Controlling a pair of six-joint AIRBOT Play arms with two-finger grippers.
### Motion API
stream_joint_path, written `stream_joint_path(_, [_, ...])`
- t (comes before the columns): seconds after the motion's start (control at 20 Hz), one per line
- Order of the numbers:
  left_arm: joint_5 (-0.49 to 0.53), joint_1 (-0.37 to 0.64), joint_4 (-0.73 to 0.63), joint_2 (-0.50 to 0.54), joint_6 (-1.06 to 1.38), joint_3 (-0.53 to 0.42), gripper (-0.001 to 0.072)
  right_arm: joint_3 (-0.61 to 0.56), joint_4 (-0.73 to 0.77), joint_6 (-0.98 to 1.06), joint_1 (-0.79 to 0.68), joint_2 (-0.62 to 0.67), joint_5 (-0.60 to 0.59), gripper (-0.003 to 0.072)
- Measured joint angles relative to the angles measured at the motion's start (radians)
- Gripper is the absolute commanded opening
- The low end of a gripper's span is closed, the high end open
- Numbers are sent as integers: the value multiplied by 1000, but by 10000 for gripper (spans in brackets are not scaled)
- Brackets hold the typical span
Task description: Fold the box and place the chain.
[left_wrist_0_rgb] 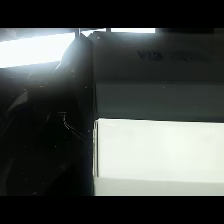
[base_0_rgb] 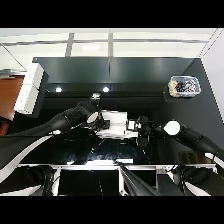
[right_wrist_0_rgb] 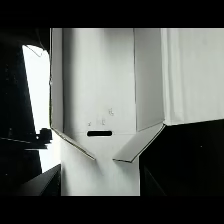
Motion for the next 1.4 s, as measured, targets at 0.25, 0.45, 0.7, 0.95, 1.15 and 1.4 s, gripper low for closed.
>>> stream_joint_path(0.25, [0,0,-1,-2,3,0,27,0,57,-15,5,-13,-20,407])
stream_joint_path(0.45, [1,0,-3,-2,4,0,27,0,107,-30,13,-22,-45,354])
stream_joint_path(0.7, [1,0,-3,-2,5,0,28,0,160,-34,29,-25,-60,239])
stream_joint_path(0.95, [2,0,-4,-2,6,0,27,0,223,-32,59,-27,-95,238])
stream_joint_path(1.15, [2,1,-5,-2,3,0,28,0,266,-25,66,-29,-126,239])
stream_joint_path(1.4, [4,1,-6,-2,3,0,28,0,294,-22,97,-59,-171,239])
